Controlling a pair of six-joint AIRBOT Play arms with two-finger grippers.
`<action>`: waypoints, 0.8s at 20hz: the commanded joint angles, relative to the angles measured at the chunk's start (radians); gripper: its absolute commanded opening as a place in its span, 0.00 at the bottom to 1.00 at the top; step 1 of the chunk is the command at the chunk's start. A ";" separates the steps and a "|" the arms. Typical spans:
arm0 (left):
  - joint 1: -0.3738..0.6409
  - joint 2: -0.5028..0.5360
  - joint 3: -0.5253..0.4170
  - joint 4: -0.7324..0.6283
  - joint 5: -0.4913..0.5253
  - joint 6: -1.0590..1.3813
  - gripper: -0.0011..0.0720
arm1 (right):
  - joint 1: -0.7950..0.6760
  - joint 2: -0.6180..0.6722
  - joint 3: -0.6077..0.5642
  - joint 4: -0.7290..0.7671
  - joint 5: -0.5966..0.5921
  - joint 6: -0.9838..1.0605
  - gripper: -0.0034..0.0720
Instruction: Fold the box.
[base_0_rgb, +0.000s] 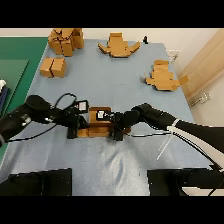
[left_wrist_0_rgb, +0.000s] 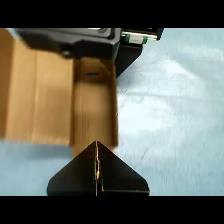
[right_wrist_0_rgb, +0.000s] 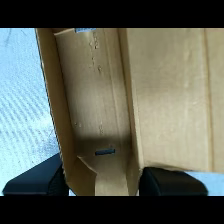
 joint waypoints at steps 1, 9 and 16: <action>0.149 0.156 0.004 0.168 0.014 -0.338 0.03 | 0.000 0.000 0.000 -0.002 0.000 -0.001 0.25; 0.465 0.042 -0.184 0.079 -0.003 -0.864 0.04 | 0.000 0.000 0.000 0.002 0.000 0.000 0.25; 0.331 -0.190 -0.214 -0.177 0.072 -0.665 0.04 | 0.000 0.000 0.000 0.002 0.000 0.000 0.25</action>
